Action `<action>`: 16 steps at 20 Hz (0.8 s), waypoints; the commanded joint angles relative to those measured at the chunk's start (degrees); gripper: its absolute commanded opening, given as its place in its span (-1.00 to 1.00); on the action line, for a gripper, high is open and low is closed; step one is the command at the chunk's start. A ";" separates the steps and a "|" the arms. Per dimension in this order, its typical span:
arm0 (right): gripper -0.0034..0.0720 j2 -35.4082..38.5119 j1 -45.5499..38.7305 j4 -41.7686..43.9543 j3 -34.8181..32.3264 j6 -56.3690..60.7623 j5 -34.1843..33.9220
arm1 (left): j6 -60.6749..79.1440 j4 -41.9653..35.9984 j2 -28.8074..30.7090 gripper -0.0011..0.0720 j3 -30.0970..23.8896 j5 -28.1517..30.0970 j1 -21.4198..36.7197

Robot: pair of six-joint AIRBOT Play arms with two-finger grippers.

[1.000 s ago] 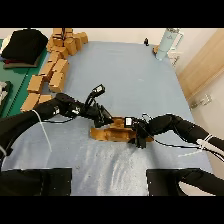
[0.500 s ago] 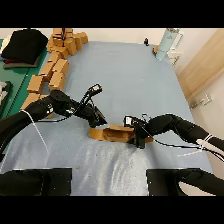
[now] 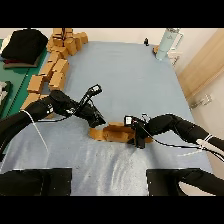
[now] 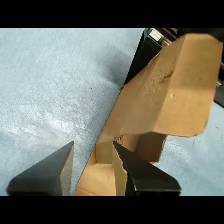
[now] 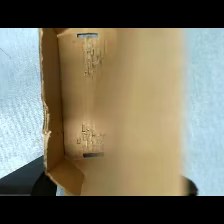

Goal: Fold the box.

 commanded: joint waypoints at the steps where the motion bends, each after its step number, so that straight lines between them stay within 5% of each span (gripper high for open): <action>1: 0.36 0.04 0.07 0.04 0.07 0.00 0.04 | -0.07 0.26 -0.04 0.04 -0.02 -0.07 0.04; 16: 0.39 0.09 0.11 -0.46 0.07 0.00 0.04 | -3.13 0.31 0.04 0.05 0.04 -0.07 1.79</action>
